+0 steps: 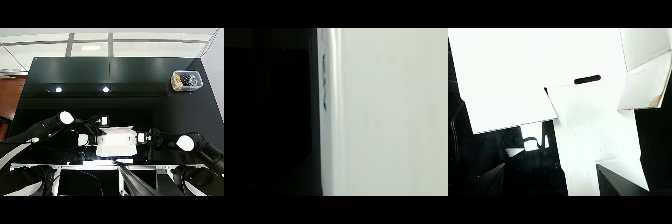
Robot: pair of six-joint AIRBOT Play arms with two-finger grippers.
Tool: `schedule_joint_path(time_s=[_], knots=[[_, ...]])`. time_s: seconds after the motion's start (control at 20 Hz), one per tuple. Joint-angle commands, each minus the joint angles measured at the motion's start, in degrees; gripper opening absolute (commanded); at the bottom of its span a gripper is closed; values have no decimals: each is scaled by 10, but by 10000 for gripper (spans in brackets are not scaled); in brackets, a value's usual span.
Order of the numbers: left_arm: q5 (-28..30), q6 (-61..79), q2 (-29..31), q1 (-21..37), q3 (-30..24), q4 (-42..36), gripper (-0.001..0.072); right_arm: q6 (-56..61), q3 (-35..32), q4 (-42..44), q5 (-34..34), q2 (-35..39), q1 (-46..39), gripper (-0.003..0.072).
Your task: Fold the box and place the chain.
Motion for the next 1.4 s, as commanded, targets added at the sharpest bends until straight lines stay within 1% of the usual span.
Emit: schedule_joint_path(time_s=[0.0, 0.05, 0.35, 0.45, 0.6, 0.8, 0.9, 1.1, 1.35], knots=[[3, -6, -1, 0, 0, 12, 29, -13, 0, 24, -2, -4, 1, 660], [3, -6, -1, 0, 0, 12, 29, -26, 0, 37, -5, -5, 3, 660], [3, -6, -1, 0, 0, 12, 29, -28, 0, 43, -37, -8, 54, 660], [3, -6, -1, 0, 0, 12, 29, -28, 0, 65, -49, -8, 66, 660], [3, -6, -1, 0, 0, 12, 29, -37, 0, 76, -50, -12, 83, 660], [2, -6, -1, 0, 0, 12, 29, -70, 3, 79, -21, -44, 84, 660], [2, -6, -1, 0, 0, 12, 29, -72, 9, 86, -22, -45, 86, 660], [2, -6, -1, 0, 0, 12, 29, -84, 10, 127, -28, -56, 86, 660], [2, -6, -1, 0, 0, 12, 29, -88, 10, 124, -52, -64, 86, 661]])
